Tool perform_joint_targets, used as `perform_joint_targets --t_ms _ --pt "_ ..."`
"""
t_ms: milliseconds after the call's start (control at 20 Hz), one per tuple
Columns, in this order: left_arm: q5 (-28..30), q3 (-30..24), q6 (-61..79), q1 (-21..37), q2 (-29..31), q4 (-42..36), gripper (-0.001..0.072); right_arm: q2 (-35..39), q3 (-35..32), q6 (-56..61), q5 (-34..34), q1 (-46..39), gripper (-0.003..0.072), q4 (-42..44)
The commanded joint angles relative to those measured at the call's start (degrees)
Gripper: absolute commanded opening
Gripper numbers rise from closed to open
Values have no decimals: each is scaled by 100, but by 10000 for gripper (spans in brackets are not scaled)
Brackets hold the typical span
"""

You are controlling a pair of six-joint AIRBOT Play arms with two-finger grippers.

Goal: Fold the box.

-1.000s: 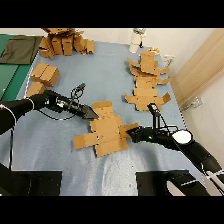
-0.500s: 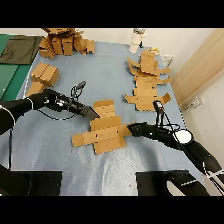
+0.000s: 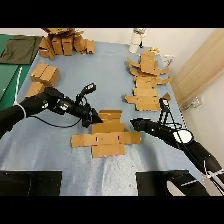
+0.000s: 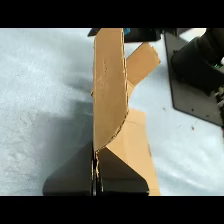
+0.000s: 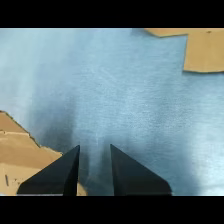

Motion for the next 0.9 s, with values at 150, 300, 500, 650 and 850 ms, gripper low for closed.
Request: perform_joint_targets --t_ms 150,300,500,650,850 --pt "378 -837 1707 -98 326 -977 11 0 4 166 -205 -2 285 -4" --pt "361 -1027 2087 -98 691 -1156 11 -31 4 271 -214 -2 285 -2" --pt "588 -1458 2774 -101 942 -1228 11 -245 4 422 -238 0 285 0" --pt "1132 -1493 3237 -98 940 -1318 11 -402 4 455 -260 44 285 0" --pt "494 -1510 3283 -138 940 -1305 11 -415 4 455 -319 83 285 81"
